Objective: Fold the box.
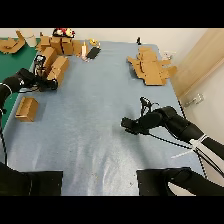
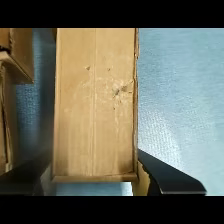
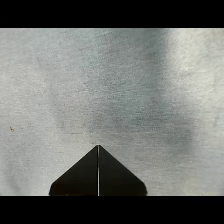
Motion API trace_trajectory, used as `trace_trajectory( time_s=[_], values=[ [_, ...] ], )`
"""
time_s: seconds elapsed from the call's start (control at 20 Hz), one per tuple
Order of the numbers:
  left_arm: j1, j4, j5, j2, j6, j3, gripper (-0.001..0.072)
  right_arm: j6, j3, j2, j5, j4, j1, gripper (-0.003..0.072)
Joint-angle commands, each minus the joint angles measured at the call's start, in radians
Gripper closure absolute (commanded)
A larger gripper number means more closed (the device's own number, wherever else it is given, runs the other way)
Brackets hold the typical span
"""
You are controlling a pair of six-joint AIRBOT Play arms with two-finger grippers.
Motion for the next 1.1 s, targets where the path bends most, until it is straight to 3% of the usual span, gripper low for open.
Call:
trace_trajectory(
  time_s=[0.0,0.05,0.15,0.3,0.4,0.45,0.9,1.05],
  values=[
    [-0.002,0.005,-0.042,0.005,-0.001,0.004,0.0073,0.0,0.001,-0.001,-0.001,0.001,0.0,0.0684],
    [-0.002,0.01,-0.043,0.012,0.0,0.004,0.0071,0.0,0.001,-0.001,-0.001,0.001,0.0,0.0684],
    [-0.001,0.022,-0.04,0.029,-0.001,0.005,-0.0011,0.0,0.001,-0.001,-0.001,0.001,0.0,0.0683],
    [0.012,0.024,-0.069,0.031,-0.01,0.015,-0.0011,-0.006,0.001,-0.001,-0.003,0.002,0.0,0.0681],
    [0.023,0.028,-0.089,0.034,-0.043,0.016,-0.0011,-0.008,0.001,-0.001,-0.006,0.004,0.0,0.0417],
    [0.029,0.028,-0.104,0.038,-0.046,0.02,-0.0011,-0.008,0.001,-0.001,-0.006,0.005,0.0,0.0382],
    [0.054,0.07,-0.275,0.105,-0.046,0.114,-0.0011,-0.007,0.001,-0.001,-0.005,0.005,0.0,0.0382],
    [0.054,0.158,-0.352,0.141,-0.091,0.155,-0.0011,-0.008,0.001,-0.001,-0.005,0.008,0.0,0.0383]
  ],
)
